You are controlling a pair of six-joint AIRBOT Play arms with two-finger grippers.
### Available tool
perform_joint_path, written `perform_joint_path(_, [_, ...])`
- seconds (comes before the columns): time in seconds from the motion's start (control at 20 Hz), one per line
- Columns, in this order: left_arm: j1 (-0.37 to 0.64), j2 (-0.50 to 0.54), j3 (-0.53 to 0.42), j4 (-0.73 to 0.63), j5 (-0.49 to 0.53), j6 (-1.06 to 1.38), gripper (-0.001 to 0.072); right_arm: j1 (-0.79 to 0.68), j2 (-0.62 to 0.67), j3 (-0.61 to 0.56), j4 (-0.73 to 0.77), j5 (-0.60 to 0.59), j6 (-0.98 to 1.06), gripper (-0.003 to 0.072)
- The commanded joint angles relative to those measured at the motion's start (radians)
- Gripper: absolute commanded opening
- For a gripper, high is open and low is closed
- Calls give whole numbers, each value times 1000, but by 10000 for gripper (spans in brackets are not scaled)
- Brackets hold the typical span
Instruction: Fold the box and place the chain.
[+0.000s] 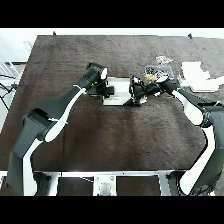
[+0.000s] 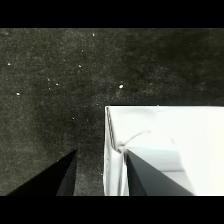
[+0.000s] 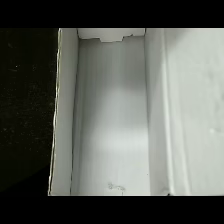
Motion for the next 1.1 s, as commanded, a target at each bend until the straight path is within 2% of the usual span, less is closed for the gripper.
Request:
perform_joint_path(0.0, [0, -5, 2, 39, -18, -4, 352, 1, 0, 0, 0, 0, 0, 435])
perform_joint_path(0.2, [-1, -5, 2, 41, 0, -7, 350, 1, 0, 0, 0, 0, 0, 435])
perform_joint_path(0.25, [0, -5, 2, 41, 0, -7, 325, 1, 0, 0, 0, 0, 0, 435])
perform_joint_path(0.3, [-3, -5, 2, 41, -3, -6, 239, 1, 0, 0, 0, 0, 0, 435])
perform_joint_path(0.45, [-4, -5, 2, 41, 8, -6, 228, 1, 0, 0, 0, 0, 0, 435])
perform_joint_path(0.5, [-4, -5, 2, 41, 10, -6, 160, 1, 0, 0, 0, 0, 0, 435])
perform_joint_path(0.55, [-4, -5, 2, 41, 11, -6, 159, 1, 0, 0, 0, 0, 0, 435])
perform_joint_path(0.65, [-4, -5, 2, 41, 21, -5, 76, 1, 0, 0, 0, 0, 0, 435])
perform_joint_path(0.75, [-4, -5, 2, 40, 30, -6, 70, 1, 0, 0, 0, 0, 0, 435])
perform_joint_path(0.85, [-4, -5, 2, 40, 34, 5, 20, 1, 0, 0, 0, 0, 0, 435])
perform_joint_path(1.05, [-3, -5, 2, 38, 40, 5, 23, 1, 0, 0, 0, 0, 0, 435])
